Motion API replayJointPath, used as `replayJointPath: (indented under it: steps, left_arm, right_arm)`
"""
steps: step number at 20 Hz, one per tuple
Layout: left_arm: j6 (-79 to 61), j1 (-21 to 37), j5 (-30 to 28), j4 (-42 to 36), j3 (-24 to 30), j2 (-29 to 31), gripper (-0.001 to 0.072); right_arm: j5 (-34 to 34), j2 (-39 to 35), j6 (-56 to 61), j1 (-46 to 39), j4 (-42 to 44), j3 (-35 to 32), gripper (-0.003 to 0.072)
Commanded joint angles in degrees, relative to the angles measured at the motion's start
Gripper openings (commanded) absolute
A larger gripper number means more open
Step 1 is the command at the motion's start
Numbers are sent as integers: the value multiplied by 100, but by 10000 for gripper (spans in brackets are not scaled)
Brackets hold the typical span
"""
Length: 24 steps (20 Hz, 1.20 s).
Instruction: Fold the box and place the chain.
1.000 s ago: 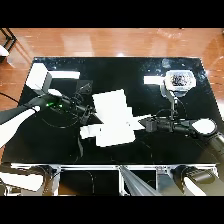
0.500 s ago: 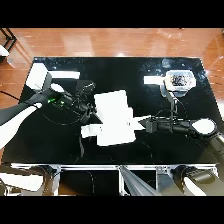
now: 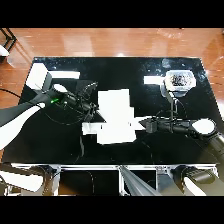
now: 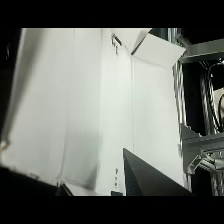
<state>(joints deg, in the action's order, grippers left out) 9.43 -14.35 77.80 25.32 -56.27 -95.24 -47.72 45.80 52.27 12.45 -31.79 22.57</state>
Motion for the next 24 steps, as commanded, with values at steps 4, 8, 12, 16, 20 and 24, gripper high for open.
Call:
replayJointPath:
  steps: [4,8,12,16,20,24]
  left_arm:
    - [2,96,-4,-31,-7,-17,412]
    - [2,94,0,-31,-7,-17,191]
    - [0,94,7,-31,-7,-17,24]
    - [-22,96,2,-28,-7,-17,23]
    - [-2,85,79,48,-7,83,19]
    - [-39,-111,-214,511,52,514,17]
  right_arm:
    - [-2,-4,7,7,-66,-4,22]
    - [-81,-4,116,7,-282,-4,22]
    - [-87,-4,118,7,-280,-4,22]
    - [-61,-4,284,2,-278,-2,660]
    - [-737,-7,291,-481,-734,350,699]
    - [-1639,-7,282,-1451,-1659,1130,700]
